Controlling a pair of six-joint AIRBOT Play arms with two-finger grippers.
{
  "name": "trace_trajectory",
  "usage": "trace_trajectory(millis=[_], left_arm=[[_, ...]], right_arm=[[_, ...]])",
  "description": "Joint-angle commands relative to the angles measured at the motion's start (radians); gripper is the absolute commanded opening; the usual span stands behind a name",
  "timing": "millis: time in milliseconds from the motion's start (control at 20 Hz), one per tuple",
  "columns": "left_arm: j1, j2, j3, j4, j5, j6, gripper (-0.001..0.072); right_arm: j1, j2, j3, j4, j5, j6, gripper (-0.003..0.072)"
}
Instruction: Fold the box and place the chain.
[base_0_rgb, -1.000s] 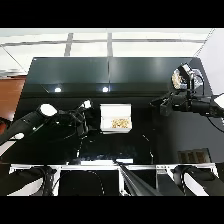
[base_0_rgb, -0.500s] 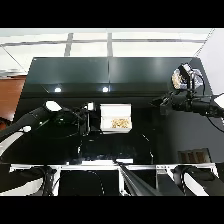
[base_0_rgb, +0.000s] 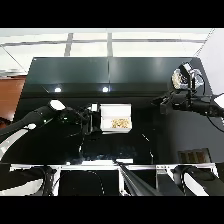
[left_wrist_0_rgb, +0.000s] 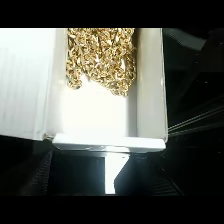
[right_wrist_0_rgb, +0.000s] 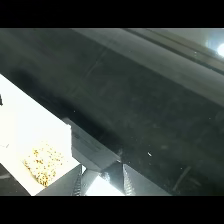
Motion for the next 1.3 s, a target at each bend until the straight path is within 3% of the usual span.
trace_trajectory(millis=[0, 350, 450, 550, 600, 850, 900, 950, 1100, 1250], left_arm=[[-0.023, -0.029, 0.036, 0.021, 0.003, -0.031, 0.071], [-0.079, -0.041, 0.053, 0.042, 0.019, -0.031, 0.0705], [-0.08, -0.041, 0.053, 0.042, 0.014, -0.031, 0.0668], [-0.08, -0.041, 0.053, 0.043, 0.006, -0.031, 0.0443], [-0.08, -0.041, 0.053, 0.043, 0.006, -0.031, 0.0412], [-0.081, -0.041, 0.053, 0.042, 0.007, -0.031, 0.0406], [-0.081, -0.041, 0.053, 0.042, 0.008, -0.031, 0.0406], [-0.081, -0.041, 0.053, 0.042, 0.008, -0.031, 0.0406], [-0.081, -0.041, 0.053, 0.042, 0.008, -0.031, 0.0406], [-0.081, -0.041, 0.053, 0.042, 0.006, -0.032, 0.0406]], right_arm=[[0.0, 0.001, 0.001, 0.0, -0.003, 0.0, 0.031], [0.0, 0.001, 0.001, 0.0, -0.003, 0.0, 0.031], [0.0, 0.001, 0.001, 0.0, -0.004, 0.0, 0.0311], [0.003, 0.001, 0.001, 0.051, -0.007, 0.016, 0.031], [0.014, 0.001, 0.001, 0.068, -0.014, 0.019, 0.031], [0.125, -0.076, 0.001, 0.053, -0.189, 0.292, 0.0314], [0.149, -0.115, 0.001, 0.061, -0.216, 0.303, 0.0464], [0.173, -0.159, 0.002, 0.076, -0.257, 0.302, 0.0696], [0.235, -0.288, 0.016, 0.218, -0.362, 0.299, 0.0697], [0.272, -0.38, 0.051, 0.218, -0.343, 0.255, 0.0696]])
